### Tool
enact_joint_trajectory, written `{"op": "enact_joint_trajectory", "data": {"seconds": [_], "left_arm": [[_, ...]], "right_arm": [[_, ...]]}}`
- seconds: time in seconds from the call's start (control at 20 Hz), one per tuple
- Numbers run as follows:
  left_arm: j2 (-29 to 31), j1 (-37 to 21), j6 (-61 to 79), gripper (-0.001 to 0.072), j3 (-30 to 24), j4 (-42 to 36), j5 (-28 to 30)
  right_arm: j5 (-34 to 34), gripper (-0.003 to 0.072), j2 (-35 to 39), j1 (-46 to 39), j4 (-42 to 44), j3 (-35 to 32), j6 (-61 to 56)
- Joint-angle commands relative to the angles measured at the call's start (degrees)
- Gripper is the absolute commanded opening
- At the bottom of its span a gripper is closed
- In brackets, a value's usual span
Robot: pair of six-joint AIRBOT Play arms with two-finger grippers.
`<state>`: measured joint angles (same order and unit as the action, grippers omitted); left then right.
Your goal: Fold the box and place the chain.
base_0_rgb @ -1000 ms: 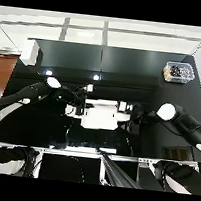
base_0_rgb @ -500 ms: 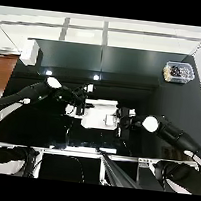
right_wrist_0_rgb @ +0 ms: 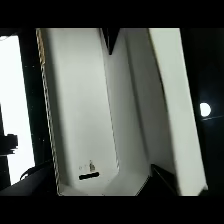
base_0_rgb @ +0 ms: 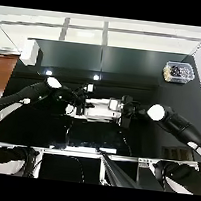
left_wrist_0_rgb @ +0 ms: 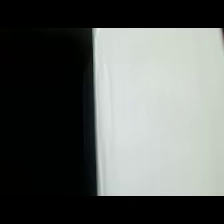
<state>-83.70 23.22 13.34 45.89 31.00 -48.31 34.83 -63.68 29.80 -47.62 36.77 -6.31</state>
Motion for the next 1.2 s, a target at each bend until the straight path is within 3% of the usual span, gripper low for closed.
{"op": "enact_joint_trajectory", "data": {"seconds": [0.0,0.25,0.5,1.15], "left_arm": [[0.0,0.0,0.1,0.0028,0.0,0.0,-0.3],[0.0,0.0,0.1,0.0028,0.0,0.0,-0.3],[0.0,0.0,0.1,0.0028,0.0,0.0,-0.3],[0.0,0.1,0.0,0.0028,0.0,0.0,-0.3]], "right_arm": [[0.1,0.0699,0.0,-3.6,3.1,0.9,0.6],[4.6,0.0699,-1.0,-5.7,4.9,0.8,0.9],[6.4,0.0699,-5.2,-5.7,16.1,0.6,14.0],[7.4,0.0698,-14.0,-5.7,16.5,0.6,24.1]]}}
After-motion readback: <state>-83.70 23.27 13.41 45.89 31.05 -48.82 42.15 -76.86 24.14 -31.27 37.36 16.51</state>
